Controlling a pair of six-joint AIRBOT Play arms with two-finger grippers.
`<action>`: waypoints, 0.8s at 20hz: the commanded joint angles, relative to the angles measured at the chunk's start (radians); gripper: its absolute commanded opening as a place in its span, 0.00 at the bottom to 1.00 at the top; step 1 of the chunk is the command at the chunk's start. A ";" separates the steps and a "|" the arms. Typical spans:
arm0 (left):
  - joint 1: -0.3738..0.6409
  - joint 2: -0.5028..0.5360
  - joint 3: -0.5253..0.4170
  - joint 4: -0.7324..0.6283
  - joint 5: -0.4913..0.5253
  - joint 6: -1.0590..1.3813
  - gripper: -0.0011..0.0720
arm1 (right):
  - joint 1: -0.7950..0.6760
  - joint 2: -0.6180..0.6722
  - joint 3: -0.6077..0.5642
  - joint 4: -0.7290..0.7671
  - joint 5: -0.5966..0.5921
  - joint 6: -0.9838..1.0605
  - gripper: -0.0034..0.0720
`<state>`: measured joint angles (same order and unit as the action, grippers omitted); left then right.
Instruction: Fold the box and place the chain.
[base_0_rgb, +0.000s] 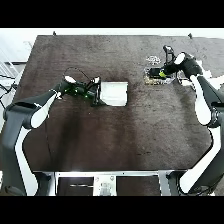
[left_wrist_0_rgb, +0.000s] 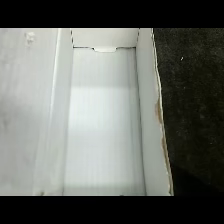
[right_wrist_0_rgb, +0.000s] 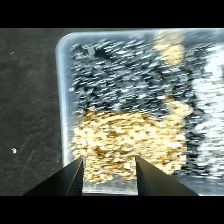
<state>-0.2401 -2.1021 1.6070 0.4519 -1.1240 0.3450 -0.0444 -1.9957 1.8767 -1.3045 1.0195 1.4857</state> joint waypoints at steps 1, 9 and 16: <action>0.001 -0.001 0.000 0.000 0.005 0.000 0.69 | 0.000 -0.032 0.005 0.041 0.042 -0.011 0.51; 0.001 -0.001 0.000 0.000 0.006 0.000 0.69 | 0.005 0.044 0.037 0.030 0.064 -0.029 0.06; 0.001 -0.001 0.000 0.000 0.006 0.000 0.69 | 0.006 0.248 0.037 -0.016 0.125 -0.059 0.06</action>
<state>-0.2401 -2.1021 1.6066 0.4519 -1.1194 0.3447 -0.0391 -1.8294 1.9125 -1.3083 1.1049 1.4483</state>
